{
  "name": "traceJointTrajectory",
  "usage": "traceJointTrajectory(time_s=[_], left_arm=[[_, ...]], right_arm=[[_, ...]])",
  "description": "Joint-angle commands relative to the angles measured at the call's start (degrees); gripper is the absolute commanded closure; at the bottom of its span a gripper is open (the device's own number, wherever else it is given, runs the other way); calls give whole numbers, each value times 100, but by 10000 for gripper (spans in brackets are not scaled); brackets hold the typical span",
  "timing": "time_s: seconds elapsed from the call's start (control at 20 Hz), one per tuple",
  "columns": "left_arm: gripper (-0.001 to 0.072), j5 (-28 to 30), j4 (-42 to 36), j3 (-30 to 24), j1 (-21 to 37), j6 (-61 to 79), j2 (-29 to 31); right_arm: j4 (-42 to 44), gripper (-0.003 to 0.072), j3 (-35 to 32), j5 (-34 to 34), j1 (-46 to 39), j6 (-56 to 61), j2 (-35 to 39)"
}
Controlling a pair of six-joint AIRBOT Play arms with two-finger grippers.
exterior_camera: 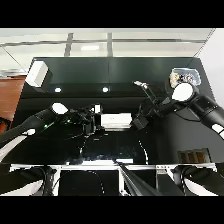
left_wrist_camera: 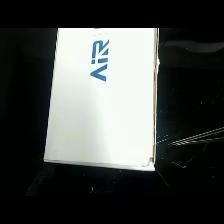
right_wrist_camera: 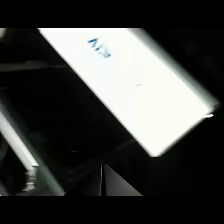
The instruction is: Fold the box and place the chain.
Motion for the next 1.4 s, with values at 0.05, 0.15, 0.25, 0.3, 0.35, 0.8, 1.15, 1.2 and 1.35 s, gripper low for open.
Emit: traceJointTrajectory(time_s=[0.05, 0.15, 0.25, 0.3, 0.35, 0.8, 1.15, 1.2, 1.35], left_arm=[[375, -13, 0, 2, 0, -2, -2], [374, -26, 0, 2, 0, -2, -2], [375, -26, 0, 2, 0, -2, -2], [375, -26, 0, 2, 0, -2, -2], [375, -26, 0, 2, 0, -2, -2], [374, -26, 0, 2, 0, -2, -2], [375, -24, 0, 2, 0, -2, -2], [375, -24, 0, 2, 0, -2, -2], [374, -26, -2, 2, 0, -2, -2]], right_arm=[[2094, 682, -695, -776, -101, 17, -162], [2280, 682, -704, -1196, -101, 254, -417], [2312, 681, -704, -1405, -103, 286, -647], [2310, 681, -704, -1390, -103, 286, -752], [2304, 680, -704, -1327, -90, 286, -863], [1615, 675, -706, -1478, -20, 612, -1032], [1617, 675, -702, -1786, 66, 597, -1027], [1617, 675, -695, -1764, 35, 584, -999], [1423, 675, -470, -1283, -278, 542, -610]])
